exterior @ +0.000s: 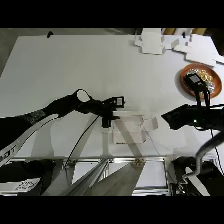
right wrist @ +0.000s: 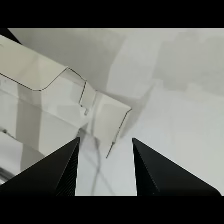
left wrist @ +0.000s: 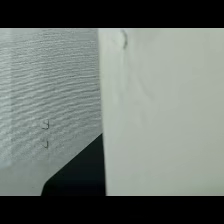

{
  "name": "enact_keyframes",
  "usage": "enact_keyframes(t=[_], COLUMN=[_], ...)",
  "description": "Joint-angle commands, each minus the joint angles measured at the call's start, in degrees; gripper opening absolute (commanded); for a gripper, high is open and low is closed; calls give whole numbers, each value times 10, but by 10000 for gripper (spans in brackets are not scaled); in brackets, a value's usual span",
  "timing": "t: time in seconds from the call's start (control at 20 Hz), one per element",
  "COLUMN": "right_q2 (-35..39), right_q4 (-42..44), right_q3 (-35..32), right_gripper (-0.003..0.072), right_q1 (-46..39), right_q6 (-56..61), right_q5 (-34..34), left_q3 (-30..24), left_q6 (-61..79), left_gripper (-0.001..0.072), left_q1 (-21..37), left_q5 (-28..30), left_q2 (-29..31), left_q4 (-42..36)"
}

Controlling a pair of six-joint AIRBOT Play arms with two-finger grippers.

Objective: Fold the box and place the chain.

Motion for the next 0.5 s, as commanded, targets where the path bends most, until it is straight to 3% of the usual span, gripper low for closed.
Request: enact_keyframes(t=[0.0, 0.45], right_q2=[1, 1], right_q4=[0, -1], right_q3=[0, 0], right_gripper=[361, 359], right_q1=[1, 1], right_q6=[-2, -83], right_q5=[4, 37], left_q3=[0, 0], left_q6=[11, 8], left_gripper=[8, 8], left_q1=[0, 0], left_q5=[7, 4], left_q2=[-2, -2], left_q4=[1, 1])
